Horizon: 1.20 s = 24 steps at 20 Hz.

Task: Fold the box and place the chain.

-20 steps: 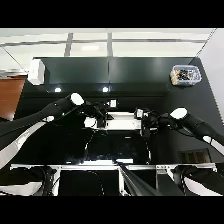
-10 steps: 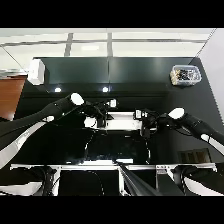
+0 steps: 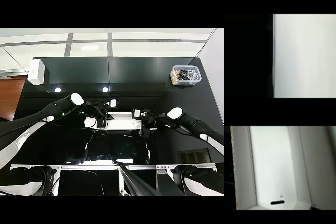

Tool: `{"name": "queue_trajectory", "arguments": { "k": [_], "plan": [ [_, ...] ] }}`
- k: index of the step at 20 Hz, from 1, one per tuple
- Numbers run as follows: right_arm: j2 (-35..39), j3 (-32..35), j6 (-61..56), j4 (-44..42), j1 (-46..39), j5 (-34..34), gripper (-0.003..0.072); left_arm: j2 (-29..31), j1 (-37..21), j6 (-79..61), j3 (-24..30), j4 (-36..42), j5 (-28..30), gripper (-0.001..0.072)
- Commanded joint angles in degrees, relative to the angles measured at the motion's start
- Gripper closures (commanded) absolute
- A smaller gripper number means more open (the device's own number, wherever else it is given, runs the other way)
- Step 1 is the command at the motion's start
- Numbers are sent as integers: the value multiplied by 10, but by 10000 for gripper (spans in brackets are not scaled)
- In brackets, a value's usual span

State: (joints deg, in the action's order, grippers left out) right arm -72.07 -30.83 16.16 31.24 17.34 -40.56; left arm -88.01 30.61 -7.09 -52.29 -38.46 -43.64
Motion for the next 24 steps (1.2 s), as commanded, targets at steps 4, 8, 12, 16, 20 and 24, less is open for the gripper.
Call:
{"name": "queue_trajectory", "arguments": {
  "k": [4, 8, 12, 16, 20, 24],
  "plan": [
    [-9, -9, -27, 14, 3, 11, -28, 0, 0, 0, 0, 0, 0, 683],
    [-9, -9, -30, 17, 3, 11, -28, 0, 0, 0, 0, 0, 0, 683],
    [-9, -9, -29, 18, 3, 9, -28, 0, 0, 0, 0, 0, 0, 682],
    [-9, -9, -29, 18, 3, 10, -28, 0, 0, 0, 0, 0, 0, 682],
    [-9, -9, -29, 18, 3, 10, -25, 0, 0, 0, 0, 0, 0, 682],
    [-9, -9, -29, 18, 3, 9, 208, 0, 0, 0, 0, 0, 1, 683]
  ]
}}
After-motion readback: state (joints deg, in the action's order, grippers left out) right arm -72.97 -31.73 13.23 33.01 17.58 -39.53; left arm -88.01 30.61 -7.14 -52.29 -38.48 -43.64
